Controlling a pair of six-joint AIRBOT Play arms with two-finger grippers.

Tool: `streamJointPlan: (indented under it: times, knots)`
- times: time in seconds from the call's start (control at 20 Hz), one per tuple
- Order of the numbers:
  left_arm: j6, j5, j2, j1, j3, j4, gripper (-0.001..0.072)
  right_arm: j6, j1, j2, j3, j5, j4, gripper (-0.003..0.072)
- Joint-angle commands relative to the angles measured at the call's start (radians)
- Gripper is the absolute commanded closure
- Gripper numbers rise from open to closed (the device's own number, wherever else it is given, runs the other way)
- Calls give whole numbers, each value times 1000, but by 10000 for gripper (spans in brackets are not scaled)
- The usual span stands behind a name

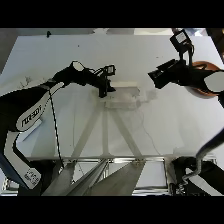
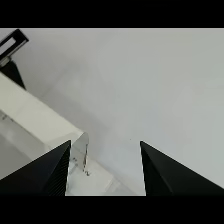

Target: Fold the box and place the chain.

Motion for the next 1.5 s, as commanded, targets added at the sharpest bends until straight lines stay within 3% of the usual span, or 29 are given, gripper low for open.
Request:
streamJointPlan:
  times: [0.0,0.15,0.25,0.7,0.95,1.25,1.45]
  knots:
    - [0,-1,0,0,0,0,699,-198,3,0,1,101,18,-13]
    - [0,0,0,0,0,0,699,-389,5,12,1,103,164,-23]
    - [0,0,0,0,0,0,699,-401,5,22,1,100,218,-7]
    - [0,-1,0,0,0,0,699,-410,5,15,1,156,171,-7]
    - [0,0,0,0,0,0,698,-703,5,-23,-40,238,220,-7]
    - [0,0,0,0,0,0,698,-968,4,-24,-312,66,364,-7]
    - [0,0,0,0,0,0,698,-1037,4,-53,-373,-42,362,-7]
